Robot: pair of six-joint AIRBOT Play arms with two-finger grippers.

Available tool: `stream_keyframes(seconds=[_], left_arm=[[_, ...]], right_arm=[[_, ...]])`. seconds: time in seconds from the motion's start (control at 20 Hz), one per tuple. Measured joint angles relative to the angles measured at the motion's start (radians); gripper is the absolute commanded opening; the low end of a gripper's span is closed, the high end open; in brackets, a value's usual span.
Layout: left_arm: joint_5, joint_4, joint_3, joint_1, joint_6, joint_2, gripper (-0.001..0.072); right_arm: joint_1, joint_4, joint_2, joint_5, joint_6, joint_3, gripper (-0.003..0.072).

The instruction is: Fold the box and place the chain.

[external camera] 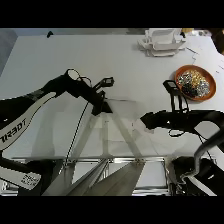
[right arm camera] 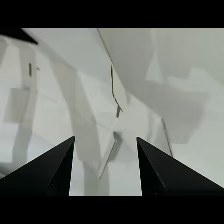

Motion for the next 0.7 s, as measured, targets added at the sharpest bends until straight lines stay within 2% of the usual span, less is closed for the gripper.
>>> stream_keyframes(seconds=[0.1,0.3,0.55,0.7], left_arm=[[0.058,0.0,-0.001,-0.028,0.024,0.0,-0.0007],[0.091,-0.005,-0.035,-0.049,0.011,0.045,-0.001],[0.219,-0.085,-0.241,-0.054,0.096,0.218,-0.0003],[0.274,-0.108,-0.308,-0.049,0.18,0.243,-0.0002]], right_arm=[[0.0,-0.027,0.011,-0.005,0.016,0.003,0.0441],[0.0,-0.052,0.019,-0.008,0.032,0.005,0.0441],[0.0,-0.062,0.022,-0.052,0.037,0.005,0.0441],[0.0,-0.062,0.022,-0.092,0.039,0.005,0.0441]])
